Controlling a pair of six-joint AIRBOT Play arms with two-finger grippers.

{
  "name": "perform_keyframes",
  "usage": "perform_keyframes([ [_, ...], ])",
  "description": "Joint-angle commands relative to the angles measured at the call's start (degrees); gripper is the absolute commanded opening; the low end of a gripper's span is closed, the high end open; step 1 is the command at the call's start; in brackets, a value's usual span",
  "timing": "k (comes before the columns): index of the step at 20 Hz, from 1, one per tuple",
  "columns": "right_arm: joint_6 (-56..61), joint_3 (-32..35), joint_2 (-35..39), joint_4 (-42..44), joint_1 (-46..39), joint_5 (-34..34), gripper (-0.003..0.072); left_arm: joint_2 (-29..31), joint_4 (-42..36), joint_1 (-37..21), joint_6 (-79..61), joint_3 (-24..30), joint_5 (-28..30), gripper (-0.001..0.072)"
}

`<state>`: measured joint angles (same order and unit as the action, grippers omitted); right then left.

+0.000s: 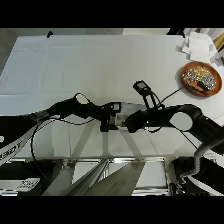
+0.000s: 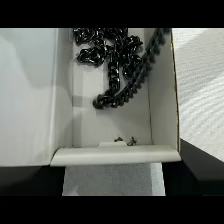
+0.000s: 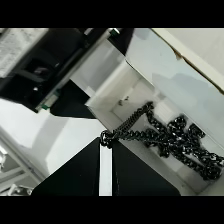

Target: Fold the box and place the chain.

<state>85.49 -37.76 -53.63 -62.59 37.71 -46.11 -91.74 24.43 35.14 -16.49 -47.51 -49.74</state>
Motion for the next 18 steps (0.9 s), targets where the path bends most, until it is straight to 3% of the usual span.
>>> perform_keyframes([
  [1, 0.0, 1.7, -3.5, -0.1, 0.1, 1.8, 0.0014, 0.0, 0.0, 0.0, 0.0, 0.0, 0.0, 0.0390],
  [9, 0.0, 1.7, -9.1, 0.1, 0.1, 10.0, 0.0014, 0.0, 0.0, 0.0, 0.0, 0.0, 0.0, 0.0391],
  [14, 0.0, 1.7, -9.1, 0.5, 0.1, 10.6, 0.0018, 0.0, 0.0, 0.0, 0.0, 0.0, 0.0, 0.0391],
  [16, 0.0, 1.7, -9.1, 0.5, 0.1, 10.6, 0.0107, 0.0, 0.0, 0.0, 0.0, 0.0, 0.0, 0.0391],
  [18, 0.0, 1.7, -9.1, 0.5, 0.1, 10.6, 0.0116, 0.0, 0.0, 0.0, 0.0, 0.0, 0.0, 0.0391],
])
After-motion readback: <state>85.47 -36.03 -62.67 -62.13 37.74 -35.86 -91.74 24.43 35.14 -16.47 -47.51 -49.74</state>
